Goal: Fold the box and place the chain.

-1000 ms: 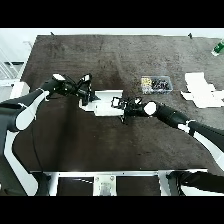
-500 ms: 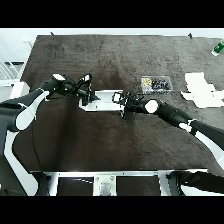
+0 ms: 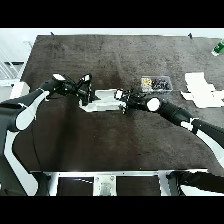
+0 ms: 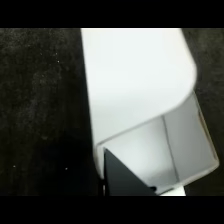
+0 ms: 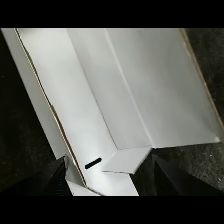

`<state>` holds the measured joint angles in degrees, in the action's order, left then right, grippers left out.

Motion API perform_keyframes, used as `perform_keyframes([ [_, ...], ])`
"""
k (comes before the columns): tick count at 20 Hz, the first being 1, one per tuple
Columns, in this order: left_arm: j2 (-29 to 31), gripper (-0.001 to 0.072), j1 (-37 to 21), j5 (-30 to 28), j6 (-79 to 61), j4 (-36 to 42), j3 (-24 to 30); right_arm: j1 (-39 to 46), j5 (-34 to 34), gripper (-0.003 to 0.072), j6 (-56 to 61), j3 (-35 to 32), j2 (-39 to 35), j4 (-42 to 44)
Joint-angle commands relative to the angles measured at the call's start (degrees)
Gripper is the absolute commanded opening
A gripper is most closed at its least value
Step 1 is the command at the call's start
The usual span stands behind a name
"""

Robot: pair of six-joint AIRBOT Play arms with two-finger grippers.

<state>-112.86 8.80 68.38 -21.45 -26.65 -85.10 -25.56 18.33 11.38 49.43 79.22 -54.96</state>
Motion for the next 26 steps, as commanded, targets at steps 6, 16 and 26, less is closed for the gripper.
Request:
perform_keyframes([
  [6,0.04,0.0022,-0.04,0.07,0.17,-0.04,0.0,2.25,3.87,0.0608,-1.84,2.89,2.1,1.42],
  [16,0.04,0.0022,-0.04,0.13,0.17,-0.02,0.0,8.5,21.42,0.0608,-13.18,12.07,8.35,11.47],
  [26,0.04,0.0022,-0.04,0.17,0.17,0.11,0.0,11.82,32.2,0.0609,-15.32,18.84,15.19,11.47],
])
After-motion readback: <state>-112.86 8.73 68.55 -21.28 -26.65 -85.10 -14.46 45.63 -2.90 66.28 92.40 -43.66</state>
